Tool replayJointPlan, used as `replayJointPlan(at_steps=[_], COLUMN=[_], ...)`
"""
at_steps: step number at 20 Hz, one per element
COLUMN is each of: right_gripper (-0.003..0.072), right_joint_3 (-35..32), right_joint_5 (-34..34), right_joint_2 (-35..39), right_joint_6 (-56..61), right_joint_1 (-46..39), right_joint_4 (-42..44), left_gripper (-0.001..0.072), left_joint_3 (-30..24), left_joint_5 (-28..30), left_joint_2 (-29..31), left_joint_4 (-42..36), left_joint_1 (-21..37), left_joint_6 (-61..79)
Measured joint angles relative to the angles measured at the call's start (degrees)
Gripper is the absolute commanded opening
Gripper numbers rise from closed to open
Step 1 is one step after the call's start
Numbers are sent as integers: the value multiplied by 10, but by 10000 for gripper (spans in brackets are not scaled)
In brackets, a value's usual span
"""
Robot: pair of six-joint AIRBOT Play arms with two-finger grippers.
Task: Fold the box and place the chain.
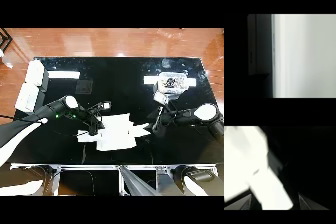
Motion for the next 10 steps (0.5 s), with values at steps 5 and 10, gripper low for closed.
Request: replayJointPlan(at_steps=[5, 10], right_gripper=[696, 696], right_joint_3=[-43, -80], right_joint_5=[37, -2], right_joint_2=[-3, -4], right_joint_6=[3, 4], right_joint_1=[74, 173], right_joint_4=[-52, -53], left_gripper=[20, 20], left_joint_3=[2, 3], left_joint_5=[8, 12], left_joint_2=[0, 0], left_joint_4=[1, 2], left_joint_1=[0, 0], left_joint_6=[21, 28])
